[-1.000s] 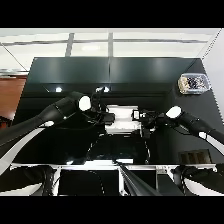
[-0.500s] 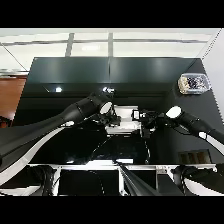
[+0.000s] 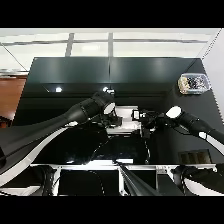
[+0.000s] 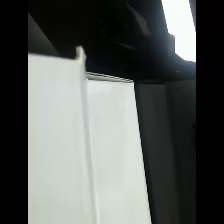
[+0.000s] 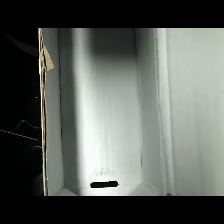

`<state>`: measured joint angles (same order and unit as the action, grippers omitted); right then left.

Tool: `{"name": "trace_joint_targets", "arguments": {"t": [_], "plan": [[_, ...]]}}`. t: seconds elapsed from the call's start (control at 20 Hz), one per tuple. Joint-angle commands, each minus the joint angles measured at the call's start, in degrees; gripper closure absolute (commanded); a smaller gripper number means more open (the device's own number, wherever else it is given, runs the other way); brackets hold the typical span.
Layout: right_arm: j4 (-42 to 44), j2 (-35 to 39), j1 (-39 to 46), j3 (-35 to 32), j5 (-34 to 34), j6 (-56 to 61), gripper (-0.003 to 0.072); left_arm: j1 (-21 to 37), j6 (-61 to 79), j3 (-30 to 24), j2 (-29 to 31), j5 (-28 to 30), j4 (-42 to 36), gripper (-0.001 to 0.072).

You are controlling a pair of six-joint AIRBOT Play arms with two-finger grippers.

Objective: Fold the box and place the chain.

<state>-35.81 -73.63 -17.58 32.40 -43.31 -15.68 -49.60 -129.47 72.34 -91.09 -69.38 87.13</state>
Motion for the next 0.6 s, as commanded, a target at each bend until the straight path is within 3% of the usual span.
{"name": "trace_joint_targets", "arguments": {"t": [0.0,0.45,0.5,0.55], "plan": [[0.0,0.0,0.0,0.0,0.0,0.0,0.0341,-0.1,-2.5,0.1,-0.7,-0.1,0.6,0.0438],[0.0,0.0,0.0,0.0,0.0,0.0,0.0341,0.1,-4.4,0.2,-3.5,0.1,0.7,0.0438],[0.0,0.0,0.0,0.0,0.0,0.0,0.0341,0.1,-4.5,0.3,-3.5,0.1,0.7,0.0469],[0.0,0.0,0.0,0.0,0.0,0.0,0.0341,0.1,-4.5,0.5,-3.5,0.1,0.7,0.0548]]}}
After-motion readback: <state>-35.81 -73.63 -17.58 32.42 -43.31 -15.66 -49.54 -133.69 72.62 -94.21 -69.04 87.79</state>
